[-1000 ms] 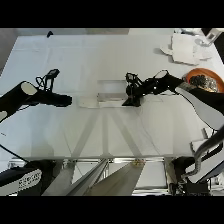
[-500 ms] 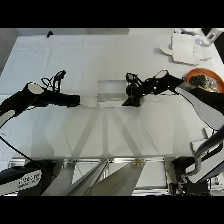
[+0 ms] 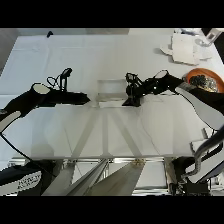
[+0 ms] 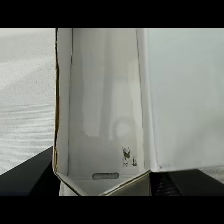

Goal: Fold the box and place the chain.

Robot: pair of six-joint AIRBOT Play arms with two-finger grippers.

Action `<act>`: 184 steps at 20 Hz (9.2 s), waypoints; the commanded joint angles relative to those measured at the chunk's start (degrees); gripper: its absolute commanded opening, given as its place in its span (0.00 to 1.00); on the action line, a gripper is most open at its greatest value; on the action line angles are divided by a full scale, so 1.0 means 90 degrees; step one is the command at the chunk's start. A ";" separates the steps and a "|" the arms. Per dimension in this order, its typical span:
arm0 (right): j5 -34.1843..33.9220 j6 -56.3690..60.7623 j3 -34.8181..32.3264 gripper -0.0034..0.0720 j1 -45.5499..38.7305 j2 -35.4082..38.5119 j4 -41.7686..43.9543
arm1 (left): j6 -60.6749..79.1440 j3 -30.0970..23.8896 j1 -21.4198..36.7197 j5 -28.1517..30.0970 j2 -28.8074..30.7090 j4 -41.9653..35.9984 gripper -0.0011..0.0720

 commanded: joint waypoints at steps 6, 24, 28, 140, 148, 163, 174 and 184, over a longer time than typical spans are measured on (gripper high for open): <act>0.0000 0.0002 0.0000 0.49 0.0000 -0.0005 0.0002 | 0.0061 -0.0002 -0.0226 0.0262 -0.0027 0.0151 0.02; 0.0000 0.0002 0.0000 0.49 0.0000 -0.0005 0.0002 | -0.0801 -0.0002 0.0090 -0.0209 -0.0313 0.1411 0.02; 0.0000 0.0002 0.0000 0.49 0.0000 -0.0005 0.0002 | -0.0289 -0.0002 0.0012 -0.0325 -0.0342 0.0549 0.02; 0.0000 0.0002 0.0000 0.49 0.0000 -0.0005 0.0002 | -0.1367 0.0930 -0.1151 0.0617 -0.0476 0.1083 0.40; 0.0000 0.0002 0.0000 0.49 0.0000 -0.0005 0.0002 | -0.1668 0.0945 -0.1171 0.0585 -0.0476 0.1129 0.40; 0.0000 0.0002 0.0000 0.49 0.0000 -0.0005 0.0002 | -0.2970 0.1178 -0.1173 0.0073 -0.0491 0.2217 0.40; 0.0000 0.0002 0.0000 0.49 0.0000 -0.0005 0.0002 | -0.3254 0.1280 -0.1192 0.0046 -0.0554 0.3065 0.40; 0.0000 0.0002 0.0000 0.49 0.0000 -0.0005 0.0002 | -0.3364 0.1421 -0.1282 -0.0325 -0.0556 0.3060 0.39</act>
